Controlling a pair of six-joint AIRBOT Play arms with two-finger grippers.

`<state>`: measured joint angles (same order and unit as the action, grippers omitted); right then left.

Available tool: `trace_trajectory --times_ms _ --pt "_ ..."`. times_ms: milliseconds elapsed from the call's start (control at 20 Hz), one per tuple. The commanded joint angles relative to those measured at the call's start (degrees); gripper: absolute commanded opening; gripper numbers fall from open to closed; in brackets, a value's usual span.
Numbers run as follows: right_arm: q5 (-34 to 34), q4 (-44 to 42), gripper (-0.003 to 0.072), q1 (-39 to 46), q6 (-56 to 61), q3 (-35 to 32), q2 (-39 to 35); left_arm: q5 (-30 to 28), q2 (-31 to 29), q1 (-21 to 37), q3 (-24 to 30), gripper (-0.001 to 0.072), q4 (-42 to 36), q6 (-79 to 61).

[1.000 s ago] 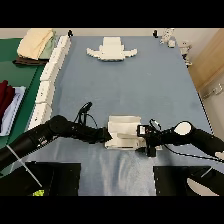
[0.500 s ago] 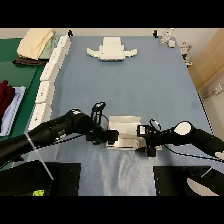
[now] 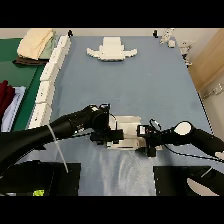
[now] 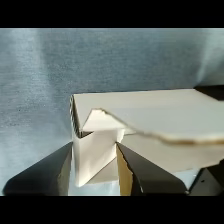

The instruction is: Fold the box.

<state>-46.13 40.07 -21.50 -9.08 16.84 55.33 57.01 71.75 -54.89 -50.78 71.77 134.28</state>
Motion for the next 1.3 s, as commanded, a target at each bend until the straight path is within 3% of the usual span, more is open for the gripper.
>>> trace_trajectory --times_ms 0,250,300,350,900,950,1000,1050,1250 --pt "-0.02 0.0 0.0508 -0.04 0.02 0.0 -0.04 2.58 3.08 -0.13 -3.08 0.0403 3.78 3.54" --pt "-0.02 0.0 0.0509 -0.02 0.02 0.0 -0.04 5.2 6.71 -1.95 -5.86 0.0403 7.54 5.62" --pt "-0.02 0.0 0.0509 -0.04 0.02 0.0 -0.04 5.22 7.06 -2.67 -6.4 0.037 9.09 6.93" --pt "-0.02 0.0 0.0508 -0.02 0.02 0.0 -0.04 5.55 7.3 -3.13 -6.75 0.0285 10.23 7.69" --pt "-0.02 0.0 0.0509 -0.04 0.02 0.0 -0.04 6.45 8.68 -4.09 -7.08 0.0284 10.4 8.33" --pt "-0.02 0.0 0.0509 -0.04 0.02 0.0 -0.04 6.71 9.31 -4.68 -7.26 0.0252 10.58 8.28" --pt "0.0 0.0 0.0509 -0.02 0.02 0.0 -0.04 7.26 9.79 -5.16 -7.5 0.0094 11.08 8.22" --pt "0.0 0.0 0.0509 -0.02 0.02 0.0 -0.04 7.15 9.94 -5.53 -7.63 0.0015 12.11 8.28" --pt "-0.02 0.0 0.0509 -0.02 0.02 0.0 -0.04 7.3 9.94 -5.55 -7.82 0.0014 12.85 9.79"
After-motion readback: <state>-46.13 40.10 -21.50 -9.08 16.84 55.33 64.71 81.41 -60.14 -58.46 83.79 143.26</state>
